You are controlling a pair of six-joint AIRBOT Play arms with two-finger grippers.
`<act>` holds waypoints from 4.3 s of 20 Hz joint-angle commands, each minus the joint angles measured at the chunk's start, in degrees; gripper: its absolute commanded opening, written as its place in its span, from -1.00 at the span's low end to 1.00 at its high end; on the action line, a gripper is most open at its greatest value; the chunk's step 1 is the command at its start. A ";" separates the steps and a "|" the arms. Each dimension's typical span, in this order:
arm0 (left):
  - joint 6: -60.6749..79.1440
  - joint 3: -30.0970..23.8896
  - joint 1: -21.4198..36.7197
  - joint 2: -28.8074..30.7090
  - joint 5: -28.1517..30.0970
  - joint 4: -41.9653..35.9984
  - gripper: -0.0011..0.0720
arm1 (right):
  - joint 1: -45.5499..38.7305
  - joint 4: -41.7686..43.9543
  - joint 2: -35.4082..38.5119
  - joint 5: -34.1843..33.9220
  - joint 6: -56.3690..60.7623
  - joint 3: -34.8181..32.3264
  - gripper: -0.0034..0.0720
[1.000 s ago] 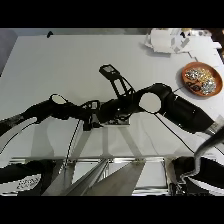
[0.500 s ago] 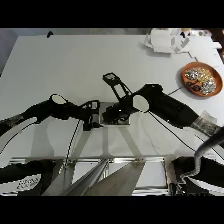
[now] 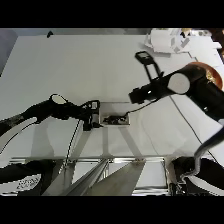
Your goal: Fold the box and place the chain.
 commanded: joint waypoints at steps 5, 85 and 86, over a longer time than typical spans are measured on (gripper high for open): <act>0.02 -0.02 -0.02 0.04 0.02 0.00 -0.40 | -18.56 -8.02 -9.70 2.43 -0.31 -0.02 0.32; 0.02 -0.02 -0.02 0.04 0.02 0.00 -0.40 | 14.08 10.49 -5.46 -8.59 -8.59 -4.63 -0.36; 0.02 -0.02 -0.02 0.04 0.02 0.00 -0.40 | 12.09 10.67 -3.39 -7.28 -8.61 -4.57 -0.36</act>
